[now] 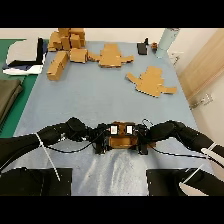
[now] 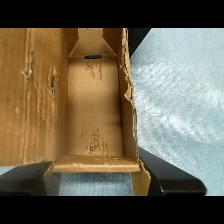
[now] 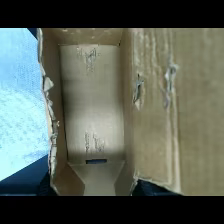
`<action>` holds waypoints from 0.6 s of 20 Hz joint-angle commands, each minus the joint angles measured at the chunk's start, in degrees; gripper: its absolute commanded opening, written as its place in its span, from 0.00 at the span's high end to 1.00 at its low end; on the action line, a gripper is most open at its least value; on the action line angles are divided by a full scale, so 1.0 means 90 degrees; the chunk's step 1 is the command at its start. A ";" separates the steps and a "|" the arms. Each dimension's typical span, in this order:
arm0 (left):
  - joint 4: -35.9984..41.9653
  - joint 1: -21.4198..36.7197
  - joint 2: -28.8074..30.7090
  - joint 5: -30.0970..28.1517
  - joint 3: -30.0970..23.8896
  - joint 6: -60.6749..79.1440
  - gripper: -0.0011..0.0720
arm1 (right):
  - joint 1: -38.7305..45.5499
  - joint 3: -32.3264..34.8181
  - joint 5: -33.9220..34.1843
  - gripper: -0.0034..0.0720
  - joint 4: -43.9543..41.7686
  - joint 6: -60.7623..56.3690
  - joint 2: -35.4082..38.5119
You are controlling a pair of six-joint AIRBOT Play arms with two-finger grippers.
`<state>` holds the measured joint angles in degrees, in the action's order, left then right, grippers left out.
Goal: Fold the box.
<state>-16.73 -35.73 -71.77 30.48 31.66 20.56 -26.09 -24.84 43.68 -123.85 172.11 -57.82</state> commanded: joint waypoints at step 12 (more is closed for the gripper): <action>0.0000 0.0000 -0.0002 0.0000 0.0007 -0.0002 0.42 | 0.0010 -0.0379 0.1523 0.00 0.1462 -0.1464 0.0940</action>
<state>-16.75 -35.73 -71.77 30.59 31.66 20.58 -25.98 -27.46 51.57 -116.20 162.82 -53.01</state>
